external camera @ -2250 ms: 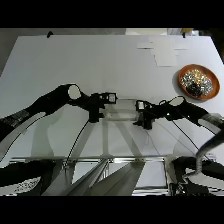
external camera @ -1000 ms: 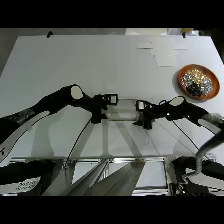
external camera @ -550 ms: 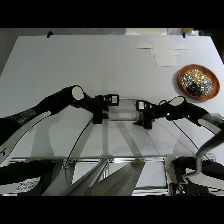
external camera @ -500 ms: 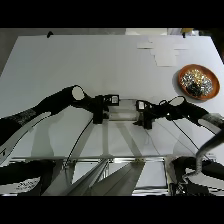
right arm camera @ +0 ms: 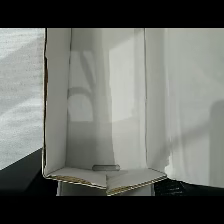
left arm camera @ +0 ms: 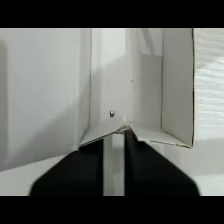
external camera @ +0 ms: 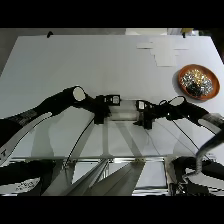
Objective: Fold the box and place the chain.
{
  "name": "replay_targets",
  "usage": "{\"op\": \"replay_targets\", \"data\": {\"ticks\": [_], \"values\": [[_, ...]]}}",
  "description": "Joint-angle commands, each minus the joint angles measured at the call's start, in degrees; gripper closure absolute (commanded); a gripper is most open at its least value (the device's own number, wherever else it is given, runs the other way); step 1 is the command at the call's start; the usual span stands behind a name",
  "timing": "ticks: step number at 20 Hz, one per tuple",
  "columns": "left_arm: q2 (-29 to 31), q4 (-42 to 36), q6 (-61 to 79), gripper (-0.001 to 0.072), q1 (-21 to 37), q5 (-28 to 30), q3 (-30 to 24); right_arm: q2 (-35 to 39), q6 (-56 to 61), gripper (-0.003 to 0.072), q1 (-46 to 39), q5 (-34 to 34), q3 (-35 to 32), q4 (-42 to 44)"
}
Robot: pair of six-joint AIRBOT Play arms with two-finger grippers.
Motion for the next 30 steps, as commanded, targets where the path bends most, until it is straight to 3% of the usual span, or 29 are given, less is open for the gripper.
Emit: {"op": "replay_targets", "data": {"ticks": [1,4,8,10,11,13,15,19,23,24,28,30], "values": [[0.0,-0.6,0.1,0.0648,-0.7,0.7,0.0,0.0,0.0,0.0389,0.0,-0.1,0.0,0.0],[0.0,-0.7,0.0,0.0618,-1.1,0.7,0.0,0.0,0.0,0.0389,0.0,-0.1,0.0,0.0],[0.0,-1.6,0.0,0.0305,-1.8,0.6,0.0,0.0,0.0,0.0389,0.0,0.0,0.0,0.0],[0.0,-2.6,0.0,0.0294,-2.3,0.6,0.0,0.0,0.0,0.0389,0.0,0.0,0.0,0.0],[0.0,-2.6,0.0,0.0302,-2.4,0.6,0.0,0.0,0.0,0.0389,0.0,0.0,0.0,0.0],[0.1,-2.4,0.0,0.0494,-2.5,0.6,0.0,0.0,0.0,0.0389,0.0,0.0,0.0,0.0],[0.1,-2.2,0.0,0.0627,-2.5,0.6,0.0,0.0,0.0,0.0389,0.0,0.0,0.0,0.0],[0.3,-0.9,0.0,0.0679,-2.3,0.6,0.0,0.0,0.0,0.0389,0.0,-0.1,0.0,-0.1],[0.4,-0.9,0.0,0.0673,-2.3,-0.5,0.0,0.0,0.0,0.0389,0.0,0.2,0.0,-0.2],[0.4,-0.9,0.0,0.0658,-2.3,-0.7,0.0,0.0,0.0,0.0389,0.0,0.2,0.0,-0.2],[0.7,-0.8,0.0,0.0290,-2.3,-1.3,0.0,0.0,0.0,0.0389,0.0,0.2,0.0,-0.2],[1.7,-0.7,0.0,0.0270,-2.2,-1.8,0.0,0.0,0.0,0.0389,0.0,0.2,0.0,-0.2]]}}
